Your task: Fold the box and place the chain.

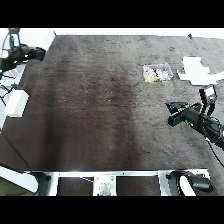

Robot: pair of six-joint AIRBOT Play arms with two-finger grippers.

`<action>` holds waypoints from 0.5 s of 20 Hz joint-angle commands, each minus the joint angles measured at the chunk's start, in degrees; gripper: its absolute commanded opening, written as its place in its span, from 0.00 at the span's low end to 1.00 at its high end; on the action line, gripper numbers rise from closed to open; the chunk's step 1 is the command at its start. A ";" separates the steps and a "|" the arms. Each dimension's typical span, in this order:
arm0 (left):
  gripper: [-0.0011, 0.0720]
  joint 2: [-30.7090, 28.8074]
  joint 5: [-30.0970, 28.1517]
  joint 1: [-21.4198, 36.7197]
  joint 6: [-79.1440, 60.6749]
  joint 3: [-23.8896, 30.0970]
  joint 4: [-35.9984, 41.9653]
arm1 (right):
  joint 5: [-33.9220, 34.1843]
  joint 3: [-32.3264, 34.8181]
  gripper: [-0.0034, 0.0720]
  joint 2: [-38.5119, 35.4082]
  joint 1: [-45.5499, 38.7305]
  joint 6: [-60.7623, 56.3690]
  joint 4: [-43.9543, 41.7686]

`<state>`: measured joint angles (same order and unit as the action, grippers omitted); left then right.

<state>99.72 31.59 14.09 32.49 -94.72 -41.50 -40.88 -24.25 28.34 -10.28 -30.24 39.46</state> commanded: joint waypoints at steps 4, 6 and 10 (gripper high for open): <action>0.03 3.65 2.08 9.46 4.13 0.02 -4.20 | 0.00 0.20 0.07 0.00 0.00 -0.02 0.00; 0.03 5.55 2.71 11.32 4.63 0.02 -5.35 | -0.02 0.20 0.07 0.00 0.00 -0.02 -0.02; 0.03 9.18 1.44 13.49 3.48 -0.28 -6.21 | 0.02 0.20 0.07 0.00 0.00 -0.02 -0.48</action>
<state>106.59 33.85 25.85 36.60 -94.78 -46.68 -40.86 -24.08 28.36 -10.28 -30.26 39.42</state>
